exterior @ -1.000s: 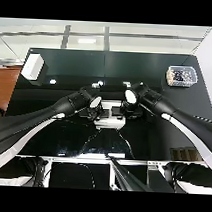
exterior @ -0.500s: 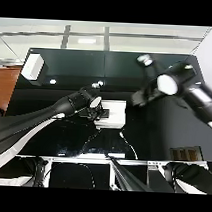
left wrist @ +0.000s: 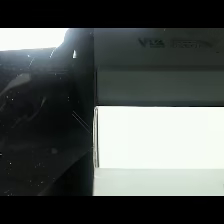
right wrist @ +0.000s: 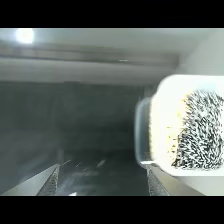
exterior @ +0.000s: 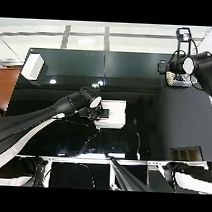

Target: Fold the box and place the chain.

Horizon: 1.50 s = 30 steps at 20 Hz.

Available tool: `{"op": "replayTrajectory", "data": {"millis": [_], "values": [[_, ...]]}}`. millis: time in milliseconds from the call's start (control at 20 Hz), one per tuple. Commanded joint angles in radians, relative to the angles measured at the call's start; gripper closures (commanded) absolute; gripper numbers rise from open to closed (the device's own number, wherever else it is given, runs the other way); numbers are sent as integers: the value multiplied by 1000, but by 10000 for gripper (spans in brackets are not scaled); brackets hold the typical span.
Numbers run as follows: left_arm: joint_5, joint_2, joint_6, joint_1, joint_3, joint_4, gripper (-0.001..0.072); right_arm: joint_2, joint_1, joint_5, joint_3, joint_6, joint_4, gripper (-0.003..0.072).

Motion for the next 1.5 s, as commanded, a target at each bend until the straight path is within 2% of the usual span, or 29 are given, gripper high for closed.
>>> {"op": "replayTrajectory", "data": {"millis": [0, 150, 250, 300, 350, 400, 650, 950, 1200, 1250, 1300, 1350, 1400, 1450], "values": [[-11, 0, 0, 1, 1, 1, 681, -215, -144, 60, 171, 158, 97, 56], [-11, 0, 0, 1, 1, 0, 681, -362, -209, 277, 352, 169, 95, 67], [-16, 0, 0, 1, 1, 0, 681, -420, -237, 346, 429, 163, 96, 67], [-16, 0, 0, 1, 1, 0, 681, -430, -246, 343, 446, 159, 96, 68], [-16, 0, 0, 1, 1, 0, 681, -434, -255, 331, 454, 158, 96, 161], [-16, 0, 0, 1, 1, 0, 681, -435, -264, 319, 456, 158, 97, 205], [-16, 0, 0, 1, 1, -3, 681, -456, -280, 340, 456, 149, 97, 204], [-17, 0, 0, 1, 1, -3, 681, -485, -281, 275, 456, 127, 116, 204], [-17, 0, 0, 1, 1, -23, 681, -517, -281, 283, 456, 116, 164, 206], [-17, 0, 0, 1, 1, -23, 681, -517, -280, 286, 456, 115, 169, 364], [-17, 0, 0, 1, 1, -22, 681, -517, -280, 297, 456, 115, 175, 491], [-17, 0, 0, 1, 1, -22, 681, -517, -281, 314, 457, 112, 175, 550], [-17, 0, 0, 1, 1, -22, 681, -510, -284, 328, 459, 113, 177, 642], [-18, 0, 0, 1, 1, -23, 681, -498, -288, 343, 468, 98, 203, 658]]}}
